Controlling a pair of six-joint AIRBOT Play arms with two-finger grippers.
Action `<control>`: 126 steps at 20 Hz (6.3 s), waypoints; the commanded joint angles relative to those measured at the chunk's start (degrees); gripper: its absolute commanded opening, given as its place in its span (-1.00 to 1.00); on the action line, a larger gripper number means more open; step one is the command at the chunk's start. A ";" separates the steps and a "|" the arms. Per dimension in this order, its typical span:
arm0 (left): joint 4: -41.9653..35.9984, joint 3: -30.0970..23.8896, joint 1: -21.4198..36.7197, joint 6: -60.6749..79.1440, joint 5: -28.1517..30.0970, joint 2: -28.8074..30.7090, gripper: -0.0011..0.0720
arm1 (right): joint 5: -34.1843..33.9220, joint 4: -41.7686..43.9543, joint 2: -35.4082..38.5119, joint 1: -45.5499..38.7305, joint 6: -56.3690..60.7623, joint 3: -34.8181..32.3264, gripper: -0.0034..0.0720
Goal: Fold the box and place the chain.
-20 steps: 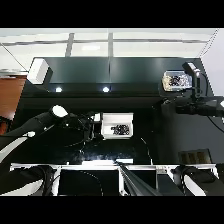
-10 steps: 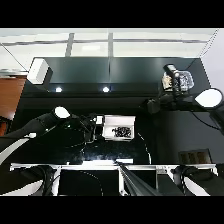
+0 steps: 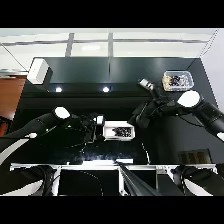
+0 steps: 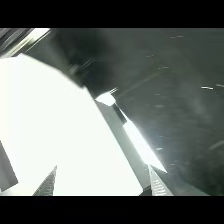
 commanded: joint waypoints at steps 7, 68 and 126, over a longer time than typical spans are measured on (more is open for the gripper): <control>-0.02 0.02 0.07 -0.07 0.15 -0.04 -0.17 | 1.44 -9.90 -0.33 6.80 -14.56 -0.04 0.87; 0.00 0.02 0.04 -0.07 0.15 -0.04 -0.17 | 2.84 24.39 -4.63 -0.07 22.95 -8.52 -0.88; 15.61 19.37 -12.61 -30.32 -4.22 -5.35 0.97 | 14.99 8.81 12.98 -32.22 22.12 5.07 -0.88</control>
